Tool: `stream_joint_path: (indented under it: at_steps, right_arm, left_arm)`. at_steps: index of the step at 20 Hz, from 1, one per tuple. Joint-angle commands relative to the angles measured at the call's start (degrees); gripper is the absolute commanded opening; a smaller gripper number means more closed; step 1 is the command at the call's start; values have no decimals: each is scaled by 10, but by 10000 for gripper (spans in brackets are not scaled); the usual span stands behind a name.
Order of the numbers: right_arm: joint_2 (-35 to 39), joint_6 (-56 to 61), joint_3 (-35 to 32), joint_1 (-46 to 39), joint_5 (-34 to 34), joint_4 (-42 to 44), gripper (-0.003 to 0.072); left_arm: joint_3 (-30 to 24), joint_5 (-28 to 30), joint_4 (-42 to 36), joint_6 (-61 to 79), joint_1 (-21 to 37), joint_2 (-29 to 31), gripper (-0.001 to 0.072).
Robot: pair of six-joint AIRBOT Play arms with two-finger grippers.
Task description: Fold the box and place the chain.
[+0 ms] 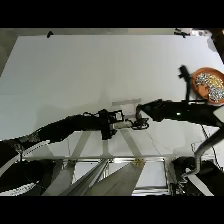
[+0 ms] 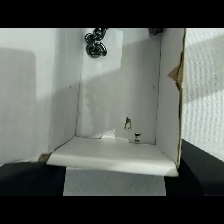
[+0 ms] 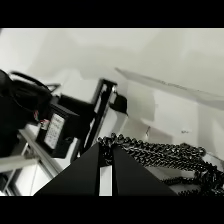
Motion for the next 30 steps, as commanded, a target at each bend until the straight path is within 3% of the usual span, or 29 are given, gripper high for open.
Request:
stream_joint_path:
  at_steps: [1,10,13,19,21,24,28,29,30]
  right_arm:
    - [-96,3,-2,69,-62,-37,14]
    - [-161,122,-2,81,-80,-226,18]
    - [-169,122,-2,81,-79,-228,213]
    - [-159,119,18,81,-75,-214,227]
    - [-138,110,50,81,-49,-250,224]
    - [-103,91,107,81,36,-421,219]
    - [-112,-153,121,81,202,-493,228]
    - [-122,-193,121,81,209,-501,249]
    - [-136,-221,121,81,200,-506,325]
  left_arm:
    - [0,0,0,0,0,0,257]
    - [0,0,0,0,0,0,257]
    - [0,0,0,0,0,0,257]
    - [0,0,0,0,0,0,257]
    - [0,0,0,0,0,0,257]
    - [0,0,0,0,0,0,257]
    - [0,0,0,0,0,0,257]
    - [0,0,0,0,0,0,257]
    - [0,0,0,0,0,0,257]
